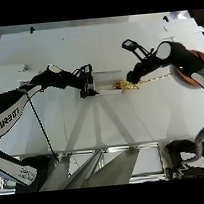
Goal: Fold the box and place the chain.
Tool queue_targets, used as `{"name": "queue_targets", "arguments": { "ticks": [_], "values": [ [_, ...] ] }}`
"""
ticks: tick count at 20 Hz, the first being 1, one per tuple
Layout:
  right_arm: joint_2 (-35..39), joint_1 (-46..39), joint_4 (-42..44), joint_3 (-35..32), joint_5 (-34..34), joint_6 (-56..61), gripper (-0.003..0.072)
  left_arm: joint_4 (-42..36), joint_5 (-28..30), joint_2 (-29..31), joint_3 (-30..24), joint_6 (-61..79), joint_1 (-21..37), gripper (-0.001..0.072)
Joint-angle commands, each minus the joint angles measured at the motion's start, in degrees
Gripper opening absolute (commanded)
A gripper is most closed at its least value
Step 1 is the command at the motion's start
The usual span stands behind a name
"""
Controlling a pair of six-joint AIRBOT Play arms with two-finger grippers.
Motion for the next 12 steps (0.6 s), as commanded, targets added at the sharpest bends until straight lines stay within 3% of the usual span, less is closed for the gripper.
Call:
{"name": "queue_targets", "arguments": {
  "ticks": [1, 4, 6, 10, 12],
  "values": [
    [-1.73, -2.43, -4.85, -0.09, 1.44, -10.84, 0.0474, 0.02, 0.02, 0.02, 0.02, 0.02, 0.00, 0.0215],
    [-5.62, -1.66, -4.72, -0.13, 0.94, -17.70, 0.0481, 0.02, 0.02, 0.02, 0.02, 0.02, 0.00, 0.0215],
    [-8.28, -1.03, -5.27, -0.13, -0.31, -21.38, 0.0596, 0.02, 0.02, 0.02, 0.02, 0.02, 0.00, 0.0215],
    [-11.67, 0.22, -5.95, -0.13, -3.06, -21.42, 0.0587, 0.02, 0.02, 0.02, 0.02, 0.02, 0.00, 0.0215],
    [-12.94, 0.85, -6.80, -0.13, -3.32, -21.38, 0.0506, 0.02, 0.02, 0.02, 0.02, 0.02, 0.00, 0.0215]
  ]
}}
